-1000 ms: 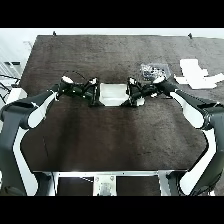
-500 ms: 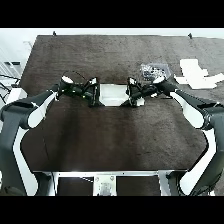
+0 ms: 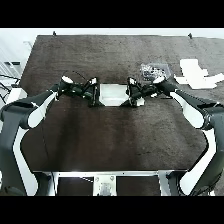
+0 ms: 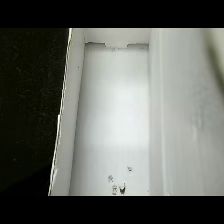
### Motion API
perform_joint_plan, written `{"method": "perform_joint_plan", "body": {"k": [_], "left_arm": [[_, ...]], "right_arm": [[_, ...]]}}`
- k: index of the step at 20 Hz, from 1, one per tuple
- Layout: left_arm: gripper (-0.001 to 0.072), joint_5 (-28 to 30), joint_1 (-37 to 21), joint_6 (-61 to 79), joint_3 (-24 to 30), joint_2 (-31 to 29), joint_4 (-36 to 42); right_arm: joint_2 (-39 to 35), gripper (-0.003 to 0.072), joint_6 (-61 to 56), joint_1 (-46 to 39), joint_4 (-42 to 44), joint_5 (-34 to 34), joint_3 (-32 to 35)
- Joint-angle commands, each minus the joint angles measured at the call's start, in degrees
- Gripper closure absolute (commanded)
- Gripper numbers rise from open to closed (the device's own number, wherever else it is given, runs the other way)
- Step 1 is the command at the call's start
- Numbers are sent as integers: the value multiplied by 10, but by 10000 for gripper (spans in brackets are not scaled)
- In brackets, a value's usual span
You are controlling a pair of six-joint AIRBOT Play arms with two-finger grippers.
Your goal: Fold the box and place the chain.
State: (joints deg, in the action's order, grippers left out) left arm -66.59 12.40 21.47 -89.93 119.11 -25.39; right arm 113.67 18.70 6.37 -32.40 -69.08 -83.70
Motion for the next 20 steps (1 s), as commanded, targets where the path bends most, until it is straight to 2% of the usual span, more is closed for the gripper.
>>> {"method": "perform_joint_plan", "body": {"k": [1, 9, 10, 15, 20], "left_arm": [[303, 1, 0, 0, -1, 0, 2], [303, 0, 0, 0, -1, 0, 2], [303, 0, 0, 0, -1, 0, 2], [303, 0, 0, 0, -1, 0, 1], [303, 0, 0, 0, -1, 0, 1]], "right_arm": [[0, 112, 0, 0, 0, 0, 0], [-1, 97, -18, -1, 0, -4, -1], [-3, -34, -30, -3, -3, -7, -1], [-31, -34, -98, -24, -69, -7, -2], [-79, -34, -121, -80, -87, -49, -2]]}}
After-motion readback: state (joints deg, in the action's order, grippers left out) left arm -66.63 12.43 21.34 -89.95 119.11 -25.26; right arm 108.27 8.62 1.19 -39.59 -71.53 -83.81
